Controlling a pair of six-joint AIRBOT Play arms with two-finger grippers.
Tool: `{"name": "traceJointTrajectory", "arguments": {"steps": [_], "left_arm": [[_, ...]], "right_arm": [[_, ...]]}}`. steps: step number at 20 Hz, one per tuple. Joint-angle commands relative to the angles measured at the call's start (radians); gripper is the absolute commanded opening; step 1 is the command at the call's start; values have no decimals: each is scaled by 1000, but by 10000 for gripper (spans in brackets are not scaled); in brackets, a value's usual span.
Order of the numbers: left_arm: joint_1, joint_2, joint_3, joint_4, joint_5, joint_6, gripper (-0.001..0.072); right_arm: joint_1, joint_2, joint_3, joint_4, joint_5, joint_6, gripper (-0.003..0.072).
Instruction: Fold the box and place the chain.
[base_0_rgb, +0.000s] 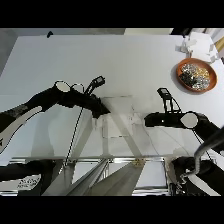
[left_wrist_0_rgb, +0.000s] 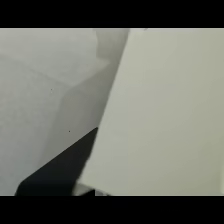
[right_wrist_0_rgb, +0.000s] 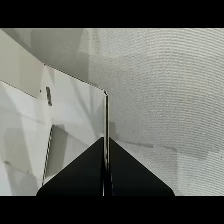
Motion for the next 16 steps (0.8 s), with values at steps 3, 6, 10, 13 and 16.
{"name": "traceJointTrajectory", "arguments": {"steps": [3,6,10,13,16], "left_arm": [[1,-6,4,40,44,23,61],[1,-6,5,39,73,74,7],[0,-6,5,35,77,207,5],[-1,-6,5,31,86,228,6],[-2,-6,5,31,100,227,9]], "right_arm": [[1,1,0,0,1,1,19],[1,1,0,0,9,0,19],[1,1,0,1,26,0,19],[1,1,0,2,26,0,21],[1,6,0,2,23,0,90]]}}
